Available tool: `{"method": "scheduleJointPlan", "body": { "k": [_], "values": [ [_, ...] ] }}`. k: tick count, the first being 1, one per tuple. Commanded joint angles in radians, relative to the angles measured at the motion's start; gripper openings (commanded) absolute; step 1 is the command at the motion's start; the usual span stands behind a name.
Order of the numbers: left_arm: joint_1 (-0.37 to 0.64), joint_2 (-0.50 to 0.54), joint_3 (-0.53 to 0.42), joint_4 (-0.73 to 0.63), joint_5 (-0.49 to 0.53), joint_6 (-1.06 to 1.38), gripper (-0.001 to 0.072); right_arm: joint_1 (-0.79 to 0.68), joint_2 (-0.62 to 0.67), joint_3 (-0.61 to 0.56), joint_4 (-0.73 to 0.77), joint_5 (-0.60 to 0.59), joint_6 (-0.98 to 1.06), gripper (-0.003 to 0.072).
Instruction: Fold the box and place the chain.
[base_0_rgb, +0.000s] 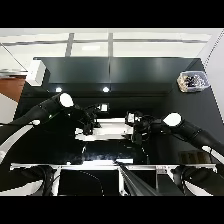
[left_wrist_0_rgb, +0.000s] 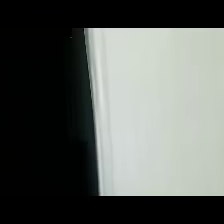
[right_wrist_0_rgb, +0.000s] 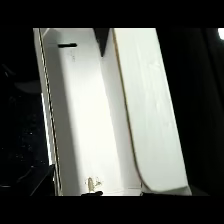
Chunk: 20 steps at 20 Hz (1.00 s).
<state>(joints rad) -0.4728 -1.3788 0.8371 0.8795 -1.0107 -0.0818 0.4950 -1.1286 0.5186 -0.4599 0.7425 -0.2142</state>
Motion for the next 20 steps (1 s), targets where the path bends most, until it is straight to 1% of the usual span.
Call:
{"method": "scheduleJointPlan", "body": {
  "k": [1, 6, 8, 10, 12, 13, 14, 20],
  "values": [
    [0.000, 0.001, 0.005, -0.010, 0.004, -0.001, 0.0029, 0.000, -0.021, 0.000, 0.007, 0.038, -0.007, 0.0706],
    [-0.001, 0.001, 0.005, -0.054, 0.018, -0.001, 0.0029, 0.013, -0.054, 0.000, -0.006, 0.028, -0.008, 0.0705],
    [0.000, 0.001, 0.005, -0.054, 0.022, -0.001, 0.0029, 0.041, -0.065, 0.000, -0.032, -0.001, -0.008, 0.0705],
    [-0.001, 0.001, 0.005, -0.054, 0.022, -0.001, 0.0029, 0.068, -0.070, 0.000, -0.048, -0.057, -0.008, 0.0704],
    [-0.001, 0.001, 0.005, -0.054, 0.022, -0.001, 0.0029, 0.079, -0.076, 0.000, -0.050, -0.075, -0.008, 0.0704],
    [-0.001, 0.001, 0.005, -0.054, 0.023, -0.001, 0.0029, 0.079, -0.079, 0.000, -0.056, -0.074, -0.007, 0.0637],
    [-0.001, 0.001, 0.005, -0.054, 0.023, -0.001, 0.0029, 0.079, -0.079, 0.000, -0.071, -0.074, -0.006, 0.0599],
    [0.000, 0.000, 0.005, -0.054, 0.023, -0.001, 0.0029, 0.079, -0.075, 0.000, -0.097, -0.074, 0.022, 0.0602]
  ]
}}
